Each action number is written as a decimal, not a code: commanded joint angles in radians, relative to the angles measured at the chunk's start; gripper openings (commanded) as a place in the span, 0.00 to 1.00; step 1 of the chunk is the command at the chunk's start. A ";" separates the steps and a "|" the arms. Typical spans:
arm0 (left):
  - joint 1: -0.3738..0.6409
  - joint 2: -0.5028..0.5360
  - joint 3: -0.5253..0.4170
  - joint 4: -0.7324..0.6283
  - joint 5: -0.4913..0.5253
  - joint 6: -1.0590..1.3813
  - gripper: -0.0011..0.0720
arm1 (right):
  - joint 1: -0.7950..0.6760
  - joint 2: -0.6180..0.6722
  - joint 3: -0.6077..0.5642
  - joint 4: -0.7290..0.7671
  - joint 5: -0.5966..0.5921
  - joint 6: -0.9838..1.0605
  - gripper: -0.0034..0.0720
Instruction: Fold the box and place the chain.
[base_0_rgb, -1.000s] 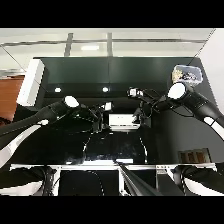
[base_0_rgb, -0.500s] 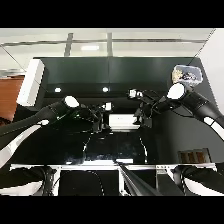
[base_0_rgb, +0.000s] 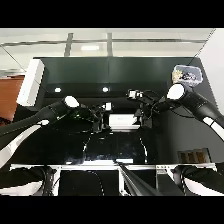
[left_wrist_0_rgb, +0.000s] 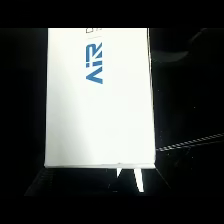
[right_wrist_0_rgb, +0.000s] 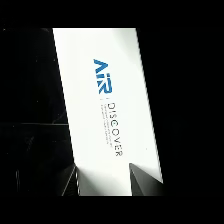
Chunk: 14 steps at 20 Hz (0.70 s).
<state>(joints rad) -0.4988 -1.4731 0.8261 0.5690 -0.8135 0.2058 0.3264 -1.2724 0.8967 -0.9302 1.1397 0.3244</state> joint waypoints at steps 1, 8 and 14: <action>0.000 0.000 0.001 0.000 0.000 0.000 0.55 | 0.000 -0.001 -0.012 -0.005 0.002 0.001 0.55; 0.000 0.000 0.001 0.000 0.000 0.000 0.55 | -0.051 0.104 0.006 0.019 0.031 0.259 0.50; 0.000 0.000 0.001 0.000 0.000 0.000 0.55 | -0.215 0.109 -0.148 0.476 0.161 0.423 0.06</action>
<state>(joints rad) -0.4988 -1.4734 0.8261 0.5690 -0.8139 0.2047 0.1707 -1.1702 0.8295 -0.7300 1.2778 0.6651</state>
